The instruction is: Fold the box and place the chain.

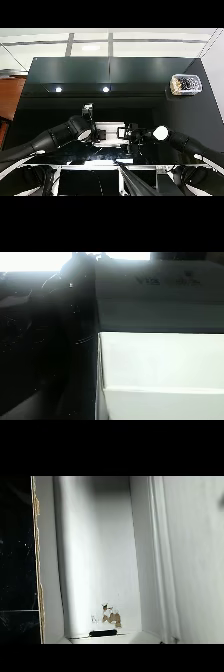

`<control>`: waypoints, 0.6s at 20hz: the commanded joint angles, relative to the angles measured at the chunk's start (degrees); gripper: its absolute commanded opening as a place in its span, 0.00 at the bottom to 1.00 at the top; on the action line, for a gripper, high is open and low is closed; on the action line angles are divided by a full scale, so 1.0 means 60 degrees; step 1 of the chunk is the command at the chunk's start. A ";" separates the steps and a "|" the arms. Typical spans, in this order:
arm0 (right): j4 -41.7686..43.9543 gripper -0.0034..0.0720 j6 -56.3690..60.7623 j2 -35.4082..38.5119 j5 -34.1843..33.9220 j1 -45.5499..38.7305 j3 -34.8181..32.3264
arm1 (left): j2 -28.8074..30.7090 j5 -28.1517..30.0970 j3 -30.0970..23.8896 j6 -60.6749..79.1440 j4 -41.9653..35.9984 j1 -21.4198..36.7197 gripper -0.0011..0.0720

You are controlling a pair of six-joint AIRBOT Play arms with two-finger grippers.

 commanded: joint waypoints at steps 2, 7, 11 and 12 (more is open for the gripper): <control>0.0000 0.56 0.0004 -0.0004 0.0004 0.0011 0.0007 | -0.0022 0.0033 0.0007 0.0357 -0.0222 0.0000 0.27; 0.0000 0.56 0.0004 -0.0004 0.0004 0.0011 0.0007 | -0.0022 0.0040 0.0007 0.0419 -0.0211 0.0004 0.05; -0.0076 0.97 0.0135 0.0168 0.0477 0.0000 0.0051 | 0.0029 0.0015 0.0011 0.0510 -0.0208 0.0004 0.05; -0.0171 0.97 0.0291 0.0375 0.0685 0.0000 0.0084 | 0.0073 0.0000 0.0011 0.0517 -0.0204 0.0011 0.05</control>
